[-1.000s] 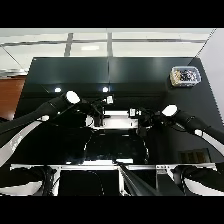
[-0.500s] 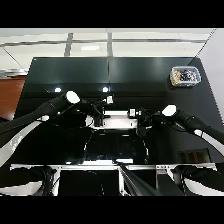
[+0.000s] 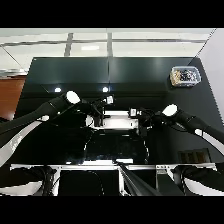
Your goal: Fold the box and place the chain.
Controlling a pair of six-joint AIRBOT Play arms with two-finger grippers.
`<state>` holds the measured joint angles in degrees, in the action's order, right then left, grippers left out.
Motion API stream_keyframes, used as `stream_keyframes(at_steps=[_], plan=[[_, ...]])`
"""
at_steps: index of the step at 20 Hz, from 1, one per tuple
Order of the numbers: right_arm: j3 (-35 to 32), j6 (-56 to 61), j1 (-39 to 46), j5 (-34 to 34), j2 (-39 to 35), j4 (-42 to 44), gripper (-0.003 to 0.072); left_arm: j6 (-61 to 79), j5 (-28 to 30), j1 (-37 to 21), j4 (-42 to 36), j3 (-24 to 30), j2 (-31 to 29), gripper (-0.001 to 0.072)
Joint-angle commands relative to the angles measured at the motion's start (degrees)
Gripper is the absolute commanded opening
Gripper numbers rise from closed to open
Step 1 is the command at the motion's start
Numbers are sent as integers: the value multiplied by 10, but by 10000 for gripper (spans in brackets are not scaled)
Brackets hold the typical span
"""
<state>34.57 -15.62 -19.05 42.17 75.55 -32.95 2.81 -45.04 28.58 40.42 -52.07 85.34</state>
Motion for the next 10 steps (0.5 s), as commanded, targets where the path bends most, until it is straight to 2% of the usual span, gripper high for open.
stream_keyframes(at_steps=[1,6,7,8,10], plan=[[1,0,0,0,-1,3,706,0,0,0,0,0,0,27],[1,0,0,-1,-1,3,701,-3,0,0,0,0,0,31],[1,0,0,0,-1,3,583,-3,0,0,0,0,0,33],[1,0,0,0,-1,3,510,-3,-1,0,0,0,0,78],[1,0,0,0,-1,3,487,-12,-1,0,0,0,0,164]])
